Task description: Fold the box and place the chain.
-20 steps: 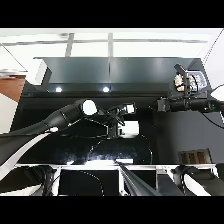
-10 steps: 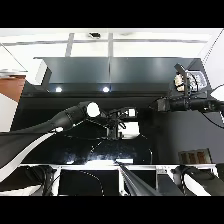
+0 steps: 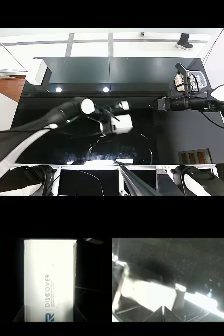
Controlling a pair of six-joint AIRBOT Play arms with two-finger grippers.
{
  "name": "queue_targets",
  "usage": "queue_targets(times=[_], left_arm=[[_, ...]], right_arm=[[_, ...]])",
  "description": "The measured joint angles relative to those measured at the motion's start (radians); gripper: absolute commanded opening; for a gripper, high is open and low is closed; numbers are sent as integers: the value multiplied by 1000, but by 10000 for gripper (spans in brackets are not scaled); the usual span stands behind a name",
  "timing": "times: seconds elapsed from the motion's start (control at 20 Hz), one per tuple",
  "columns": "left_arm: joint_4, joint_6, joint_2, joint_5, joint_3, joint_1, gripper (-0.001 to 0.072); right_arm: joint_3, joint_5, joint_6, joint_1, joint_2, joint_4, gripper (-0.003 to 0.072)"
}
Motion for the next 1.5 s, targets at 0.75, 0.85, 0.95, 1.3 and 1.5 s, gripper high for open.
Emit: queue_targets(times=[0.75, 0.85, 0.95, 1.3, 1.5], left_arm=[[278, -480, 204, -293, 0, 1031, 378], [317, -493, 204, -262, 0, 1096, 377], [337, -500, 202, -193, 0, 1139, 377], [265, -349, 111, 21, 0, 1180, 376], [219, -283, 52, 93, 2, 1181, 376]], right_arm=[[0, -8, 1, 0, 0, -2, 39], [0, -8, 8, 0, 0, -2, 40], [0, -8, 13, 0, 0, -2, 39], [0, -5, 43, 0, 0, -2, 40], [0, -5, 57, 0, 0, -2, 39]])
